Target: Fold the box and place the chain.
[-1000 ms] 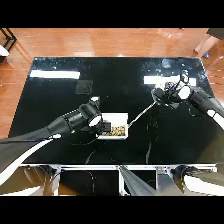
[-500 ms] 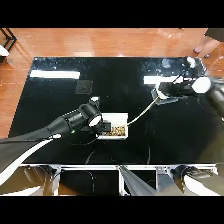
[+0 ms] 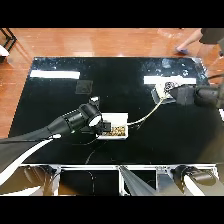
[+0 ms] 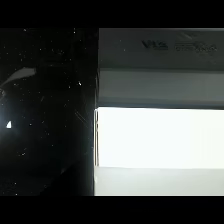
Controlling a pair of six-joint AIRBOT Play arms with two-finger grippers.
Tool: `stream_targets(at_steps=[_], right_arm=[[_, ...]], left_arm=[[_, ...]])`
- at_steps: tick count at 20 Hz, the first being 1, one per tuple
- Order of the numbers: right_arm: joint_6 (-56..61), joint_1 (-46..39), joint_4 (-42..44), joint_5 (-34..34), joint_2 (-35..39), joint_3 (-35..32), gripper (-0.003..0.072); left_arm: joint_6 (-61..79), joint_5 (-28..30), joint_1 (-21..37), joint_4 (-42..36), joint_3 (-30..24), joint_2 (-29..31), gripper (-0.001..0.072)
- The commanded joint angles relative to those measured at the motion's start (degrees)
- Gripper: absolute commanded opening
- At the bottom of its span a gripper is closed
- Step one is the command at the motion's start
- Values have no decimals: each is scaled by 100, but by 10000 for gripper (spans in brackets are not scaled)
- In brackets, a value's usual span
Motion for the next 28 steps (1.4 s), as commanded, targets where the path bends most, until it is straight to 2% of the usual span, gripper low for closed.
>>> stream_targets(at_steps=[1, 6, 13, 22, 28], right_arm=[[-358, 63, 1180, 391, 291, 4, 17], [-337, 1034, 1716, -223, 291, 4, 16], [33, 2590, 1561, -1185, 61, 0, 17], [138, 2723, 883, -1202, -671, -2, 17], [197, 2723, 577, -1204, -879, -2, 17]], left_arm=[[2, 2, 0, -2, -2, 2, 20], [2, 2, -2, -2, -2, 2, 20], [2, 0, -2, -2, -2, 2, 20], [2, 0, -2, -2, -2, 2, 20], [4, -9, -2, -2, -2, 2, 20]])
